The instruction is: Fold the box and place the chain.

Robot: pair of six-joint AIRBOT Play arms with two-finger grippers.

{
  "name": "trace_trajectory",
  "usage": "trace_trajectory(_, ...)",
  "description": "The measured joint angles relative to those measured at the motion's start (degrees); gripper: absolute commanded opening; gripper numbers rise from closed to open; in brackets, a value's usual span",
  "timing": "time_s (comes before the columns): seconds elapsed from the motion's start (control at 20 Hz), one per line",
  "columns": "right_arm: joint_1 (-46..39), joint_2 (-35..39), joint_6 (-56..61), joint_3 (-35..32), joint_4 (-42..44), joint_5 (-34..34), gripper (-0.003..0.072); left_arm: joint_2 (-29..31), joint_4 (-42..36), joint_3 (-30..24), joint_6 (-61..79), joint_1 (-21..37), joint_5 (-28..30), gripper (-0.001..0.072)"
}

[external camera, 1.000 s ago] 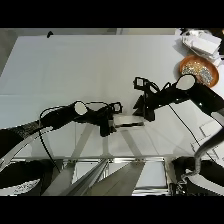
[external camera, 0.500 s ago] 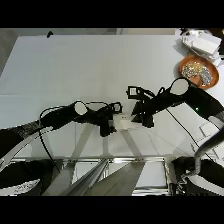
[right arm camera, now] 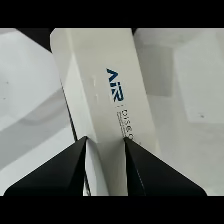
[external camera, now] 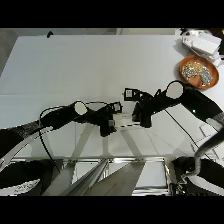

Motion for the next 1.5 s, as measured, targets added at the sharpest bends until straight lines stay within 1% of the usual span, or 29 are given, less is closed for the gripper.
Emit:
trace_trajectory(0.15,0.22,0.35,1.18,-0.02,-1.18,-0.94,0.0217,0.00,-0.13,0.00,0.02,0.00,0.02,0.0333)
trace_trajectory(0.25,0.31,0.72,1.42,-0.02,-1.55,-1.25,0.0196,0.00,-0.13,0.00,0.07,0.00,0.02,0.0333)
trace_trajectory(0.55,0.31,1.05,1.81,-1.03,-1.68,-2.01,0.0196,0.00,0.00,0.00,0.17,0.00,0.02,0.0333)
trace_trajectory(0.8,0.31,1.07,2.91,-2.82,0.24,-3.08,0.0204,0.00,0.04,0.00,0.22,0.00,0.02,0.0333)
trace_trajectory(0.85,0.35,1.07,2.99,-3.06,0.74,-3.28,0.0271,0.00,0.07,0.00,0.22,0.00,0.00,0.0333)
trace_trajectory(0.9,0.50,1.07,3.17,-3.30,1.20,-3.52,0.0371,0.00,0.09,0.00,0.24,0.00,0.00,0.0333)
trace_trajectory(0.95,0.79,1.01,3.34,-3.54,1.22,-3.96,0.0401,0.00,0.24,0.00,0.35,0.00,-0.02,0.0333)
trace_trajectory(1.25,1.99,1.86,3.43,-4.00,2.25,-3.30,0.0413,0.00,0.22,0.00,0.37,0.00,-0.11,0.0333)
trace_trajectory(1.5,2.14,3.58,3.10,-4.04,2.73,-3.13,0.0407,0.00,0.11,0.00,0.24,0.00,-0.09,0.0333)
